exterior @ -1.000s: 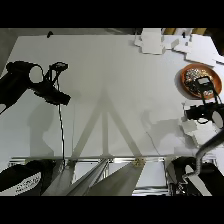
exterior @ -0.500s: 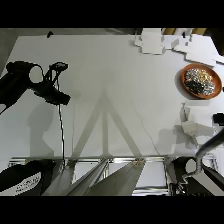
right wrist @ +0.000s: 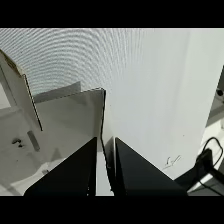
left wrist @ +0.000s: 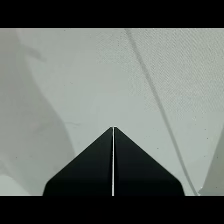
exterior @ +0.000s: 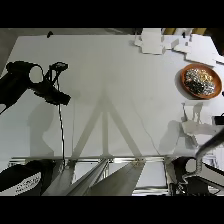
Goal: Fold the box and place the chain.
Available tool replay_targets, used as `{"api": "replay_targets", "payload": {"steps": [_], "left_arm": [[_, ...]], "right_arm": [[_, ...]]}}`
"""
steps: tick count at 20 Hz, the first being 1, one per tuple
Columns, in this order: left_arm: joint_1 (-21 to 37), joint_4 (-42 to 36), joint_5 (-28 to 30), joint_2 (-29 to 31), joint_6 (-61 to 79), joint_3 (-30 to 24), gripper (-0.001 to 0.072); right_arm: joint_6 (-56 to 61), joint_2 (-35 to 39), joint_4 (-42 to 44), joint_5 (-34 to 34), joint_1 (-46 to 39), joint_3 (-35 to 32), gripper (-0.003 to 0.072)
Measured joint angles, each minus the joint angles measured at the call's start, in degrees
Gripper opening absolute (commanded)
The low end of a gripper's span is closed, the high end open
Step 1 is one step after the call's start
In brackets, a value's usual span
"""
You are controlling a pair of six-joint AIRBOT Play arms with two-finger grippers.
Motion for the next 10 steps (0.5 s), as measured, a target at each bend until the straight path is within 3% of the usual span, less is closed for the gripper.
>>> {"api": "replay_targets", "payload": {"steps": [1,3,6,10], "left_arm": [[0.0,0.0,0.0,0.0,0.0,0.0,0.0009],[0.0,0.0,0.0,0.0,0.0,0.0,0.0009],[0.0,0.0,0.0,0.0,0.0,0.0,0.0009],[0.0,0.0,0.0,0.0,0.0,0.0,0.0009]], "right_arm": [[0.4,-0.1,0.0,0.8,0.1,0.1,0.0100],[0.7,0.8,-0.1,2.6,0.9,0.1,0.0022],[0.5,5.5,0.8,4.6,3.9,0.2,0.0022],[-2.9,14.3,12.5,6.6,8.8,0.0,0.0021]]}}
